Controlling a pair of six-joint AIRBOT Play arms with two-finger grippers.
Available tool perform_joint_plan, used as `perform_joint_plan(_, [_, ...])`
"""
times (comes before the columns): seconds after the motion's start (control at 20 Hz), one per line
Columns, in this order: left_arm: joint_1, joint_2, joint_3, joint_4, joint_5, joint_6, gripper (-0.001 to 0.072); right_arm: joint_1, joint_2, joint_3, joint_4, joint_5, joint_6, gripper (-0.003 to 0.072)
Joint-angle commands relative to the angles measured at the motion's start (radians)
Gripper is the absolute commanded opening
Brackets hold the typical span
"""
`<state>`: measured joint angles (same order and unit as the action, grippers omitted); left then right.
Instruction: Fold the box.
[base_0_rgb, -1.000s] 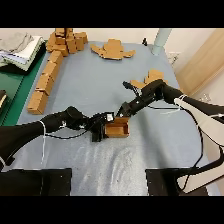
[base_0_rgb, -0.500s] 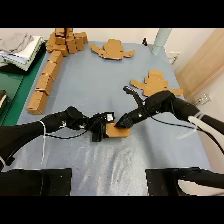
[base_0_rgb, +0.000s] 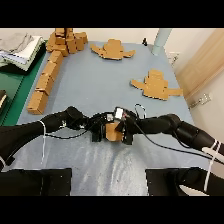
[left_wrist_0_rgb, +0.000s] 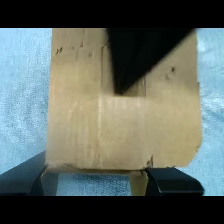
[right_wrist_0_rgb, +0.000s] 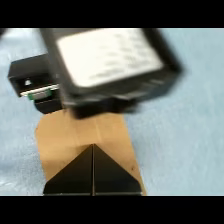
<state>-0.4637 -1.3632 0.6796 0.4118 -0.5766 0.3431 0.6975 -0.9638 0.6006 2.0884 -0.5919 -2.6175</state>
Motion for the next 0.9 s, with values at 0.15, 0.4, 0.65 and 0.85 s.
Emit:
perform_joint_plan(0.15, [0.000, 0.000, 0.001, 0.000, 0.000, 0.000, 0.0414, 0.131, 0.083, -0.100, -0.252, 0.129, -0.010, 0.0026])
perform_joint_plan(0.4, [0.000, 0.000, 0.001, 0.000, 0.000, 0.000, 0.0414, 0.132, 0.078, -0.099, -0.283, 0.147, -0.010, 0.0417])
perform_joint_plan(0.65, [0.000, 0.000, 0.001, 0.000, 0.000, 0.000, 0.0414, 0.131, 0.036, -0.099, -0.345, 0.171, -0.010, 0.0450])
perform_joint_plan(0.85, [0.000, 0.000, 0.001, 0.000, 0.000, 0.000, 0.0414, 0.132, 0.030, -0.097, -0.375, 0.204, -0.010, 0.0449])
